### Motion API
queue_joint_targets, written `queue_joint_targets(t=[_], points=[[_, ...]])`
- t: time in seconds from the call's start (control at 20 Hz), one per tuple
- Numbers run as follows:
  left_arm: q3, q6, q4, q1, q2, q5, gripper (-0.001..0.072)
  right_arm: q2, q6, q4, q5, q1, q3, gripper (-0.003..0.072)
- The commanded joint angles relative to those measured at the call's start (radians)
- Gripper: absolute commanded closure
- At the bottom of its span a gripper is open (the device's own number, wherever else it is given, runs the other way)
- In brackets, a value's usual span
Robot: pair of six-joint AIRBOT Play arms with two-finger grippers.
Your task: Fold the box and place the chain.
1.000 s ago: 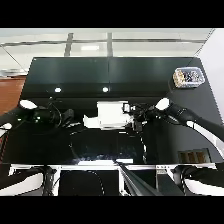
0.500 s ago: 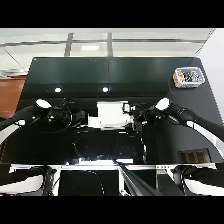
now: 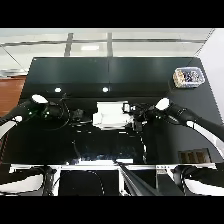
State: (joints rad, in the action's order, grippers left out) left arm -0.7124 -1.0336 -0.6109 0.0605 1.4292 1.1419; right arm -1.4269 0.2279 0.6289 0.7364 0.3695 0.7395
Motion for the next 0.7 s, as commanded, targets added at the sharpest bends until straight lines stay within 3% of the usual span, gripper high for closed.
queue_joint_targets(t=[0.0, 0.25, 0.45, 0.5, 0.65], points=[[-0.012, 0.046, 0.080, 0.011, 0.000, 0.047, -0.0001, -0.001, 0.000, 0.000, 0.000, 0.001, 0.000, 0.0611], [-0.013, 0.088, 0.160, 0.063, 0.000, 0.045, 0.0000, -0.001, 0.000, 0.000, 0.000, 0.001, 0.000, 0.0611], [-0.016, 0.088, 0.159, 0.073, 0.000, 0.045, 0.0058, -0.001, 0.000, 0.000, 0.000, 0.001, 0.000, 0.0610], [-0.016, 0.088, 0.159, 0.073, 0.000, 0.045, 0.0149, -0.001, 0.000, 0.000, 0.000, 0.001, 0.000, 0.0611], [-0.021, 0.087, 0.159, 0.074, 0.000, 0.047, 0.0156, -0.001, 0.000, 0.000, 0.000, 0.001, 0.000, 0.0611]])
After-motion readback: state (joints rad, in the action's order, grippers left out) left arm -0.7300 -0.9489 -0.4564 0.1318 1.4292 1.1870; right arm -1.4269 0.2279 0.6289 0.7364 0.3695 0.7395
